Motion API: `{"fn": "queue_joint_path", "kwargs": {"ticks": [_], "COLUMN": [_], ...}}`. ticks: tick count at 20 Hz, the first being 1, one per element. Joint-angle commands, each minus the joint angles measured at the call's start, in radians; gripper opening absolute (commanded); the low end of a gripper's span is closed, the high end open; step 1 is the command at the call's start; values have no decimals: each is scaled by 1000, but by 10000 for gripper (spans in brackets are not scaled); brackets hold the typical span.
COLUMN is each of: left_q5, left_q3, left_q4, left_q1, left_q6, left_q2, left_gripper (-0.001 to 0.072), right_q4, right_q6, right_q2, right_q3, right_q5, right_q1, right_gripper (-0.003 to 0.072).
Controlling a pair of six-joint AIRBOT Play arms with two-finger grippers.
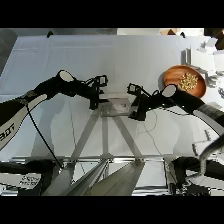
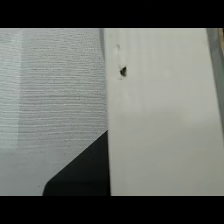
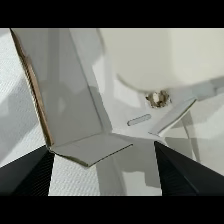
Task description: Fold the box and place the chain.
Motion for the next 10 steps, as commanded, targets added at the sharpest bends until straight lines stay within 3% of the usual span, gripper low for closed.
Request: {"fn": "queue_joint_path", "kwargs": {"ticks": [1, 4, 10], "left_q5": [2, 2, 2], "left_q3": [0, 0, 0], "left_q4": [0, 0, 0], "left_q1": [0, 0, 0], "left_q6": [-1, -1, -1], "left_q2": [0, 0, 0], "left_gripper": [6, 6, 6], "right_q4": [29, 137, 92], "right_q6": [-14, -157, -269], "right_q2": [9, 8, 0], "right_q3": [0, 3, 11], "right_q5": [-39, -60, -60], "right_q1": [0, 0, 0], "right_gripper": [712, 715, 713]}}
